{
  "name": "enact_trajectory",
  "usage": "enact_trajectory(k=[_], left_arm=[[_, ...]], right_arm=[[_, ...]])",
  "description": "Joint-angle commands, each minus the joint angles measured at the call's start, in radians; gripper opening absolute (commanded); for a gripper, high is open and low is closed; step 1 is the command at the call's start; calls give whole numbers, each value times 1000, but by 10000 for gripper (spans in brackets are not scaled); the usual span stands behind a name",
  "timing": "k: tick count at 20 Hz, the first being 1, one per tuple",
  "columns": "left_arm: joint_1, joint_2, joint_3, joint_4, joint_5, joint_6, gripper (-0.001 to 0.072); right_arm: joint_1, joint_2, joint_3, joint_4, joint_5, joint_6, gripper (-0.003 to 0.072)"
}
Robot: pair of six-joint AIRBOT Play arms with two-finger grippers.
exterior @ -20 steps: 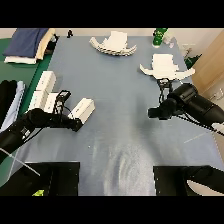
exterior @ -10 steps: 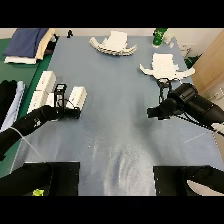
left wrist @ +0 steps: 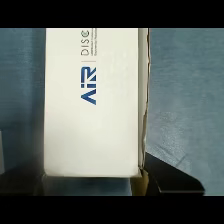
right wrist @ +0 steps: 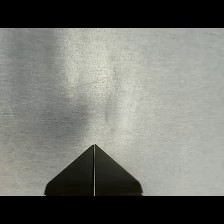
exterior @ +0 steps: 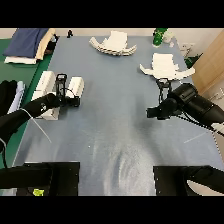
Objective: Fold the box.
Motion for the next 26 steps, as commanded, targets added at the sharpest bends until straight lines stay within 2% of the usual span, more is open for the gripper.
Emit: enact_trajectory(k=[1,6,26], left_arm=[[55,-51,69,4,-43,-31,452],[118,-52,94,5,-79,-33,452],[115,-53,94,-8,-62,-19,452]], right_arm=[[2,0,1,6,1,0,4],[2,0,1,6,24,0,4],[3,0,1,24,34,-1,4]])
